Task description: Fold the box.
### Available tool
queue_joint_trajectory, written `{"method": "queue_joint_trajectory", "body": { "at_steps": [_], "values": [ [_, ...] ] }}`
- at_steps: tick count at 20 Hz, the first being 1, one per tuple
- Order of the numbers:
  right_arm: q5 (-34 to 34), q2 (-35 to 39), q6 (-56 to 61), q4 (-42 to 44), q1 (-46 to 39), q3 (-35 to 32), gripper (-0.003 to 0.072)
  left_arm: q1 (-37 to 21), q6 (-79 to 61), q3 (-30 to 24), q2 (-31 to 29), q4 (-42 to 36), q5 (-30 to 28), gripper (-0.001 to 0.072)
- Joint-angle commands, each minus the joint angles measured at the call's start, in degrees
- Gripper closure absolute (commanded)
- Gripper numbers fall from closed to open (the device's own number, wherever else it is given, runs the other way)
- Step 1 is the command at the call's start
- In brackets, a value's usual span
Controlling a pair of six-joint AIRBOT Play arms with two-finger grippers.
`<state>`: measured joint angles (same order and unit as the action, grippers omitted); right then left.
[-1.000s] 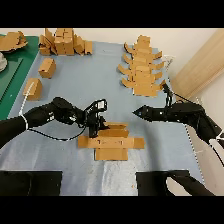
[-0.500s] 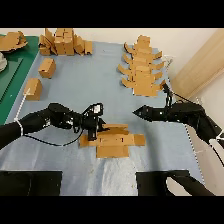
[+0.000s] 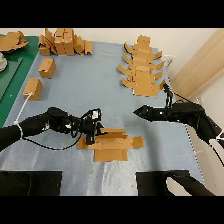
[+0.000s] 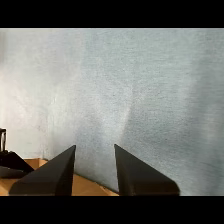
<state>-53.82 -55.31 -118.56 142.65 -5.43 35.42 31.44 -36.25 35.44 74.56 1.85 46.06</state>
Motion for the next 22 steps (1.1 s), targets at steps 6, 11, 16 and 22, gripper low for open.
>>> {"method": "queue_joint_trajectory", "body": {
  "at_steps": [6,11,16,22],
  "values": [
    [0.04,-0.04,0.00,-0.33,-0.02,-0.02,0.0327,0.00,0.13,-0.15,1.64,1.33,0.59,0.0695],
    [-0.02,-0.04,0.00,-0.37,-0.02,-0.02,0.0575,-0.04,1.77,-0.20,1.62,1.38,0.61,0.0695],
    [-4.20,1.53,-1.53,-0.55,-0.02,-0.39,0.0684,-0.07,1.77,-0.20,1.62,1.33,0.63,0.0695],
    [-13.33,22.80,2.73,0.28,7.74,-15.19,0.0683,-0.04,1.77,-0.20,1.62,1.33,0.63,0.0695]
  ]
}}
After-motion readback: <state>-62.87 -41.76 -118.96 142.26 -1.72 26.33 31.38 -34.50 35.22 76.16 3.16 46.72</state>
